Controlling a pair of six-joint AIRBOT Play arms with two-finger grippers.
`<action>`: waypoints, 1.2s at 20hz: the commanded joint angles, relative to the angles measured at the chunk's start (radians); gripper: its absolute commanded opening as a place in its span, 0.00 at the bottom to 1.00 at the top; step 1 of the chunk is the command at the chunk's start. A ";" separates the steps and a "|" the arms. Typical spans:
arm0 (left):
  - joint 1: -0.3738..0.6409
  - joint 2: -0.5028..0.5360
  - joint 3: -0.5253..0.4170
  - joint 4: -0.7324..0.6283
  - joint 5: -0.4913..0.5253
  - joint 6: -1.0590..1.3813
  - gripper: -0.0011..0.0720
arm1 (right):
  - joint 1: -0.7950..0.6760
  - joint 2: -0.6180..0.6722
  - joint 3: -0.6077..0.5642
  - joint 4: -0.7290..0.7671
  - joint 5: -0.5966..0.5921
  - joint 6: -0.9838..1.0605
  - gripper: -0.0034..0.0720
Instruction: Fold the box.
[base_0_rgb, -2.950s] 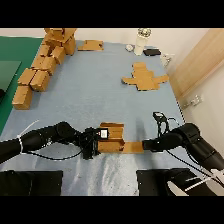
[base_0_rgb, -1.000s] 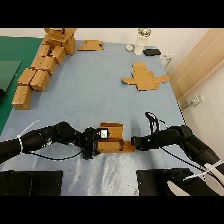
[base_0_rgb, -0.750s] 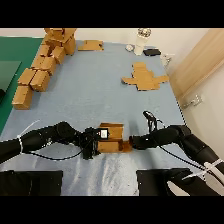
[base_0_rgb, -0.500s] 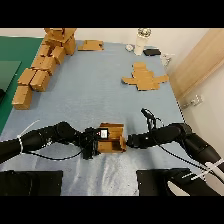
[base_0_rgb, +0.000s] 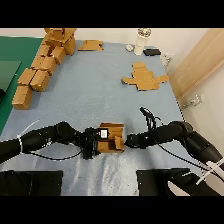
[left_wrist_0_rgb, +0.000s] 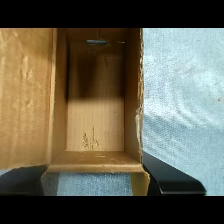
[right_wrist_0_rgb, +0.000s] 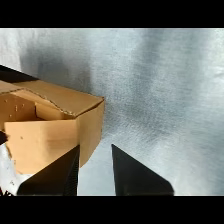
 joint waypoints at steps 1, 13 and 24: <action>0.000 0.000 0.001 0.000 0.000 0.000 0.73 | 0.001 0.001 0.013 0.018 -0.013 -0.001 0.44; 0.000 0.000 0.001 0.000 0.000 0.000 0.73 | 0.023 -0.090 0.023 0.058 0.043 -0.028 0.63; 0.000 0.000 0.001 0.000 0.000 0.000 0.73 | 0.377 -0.343 0.346 -0.454 -0.134 0.433 0.62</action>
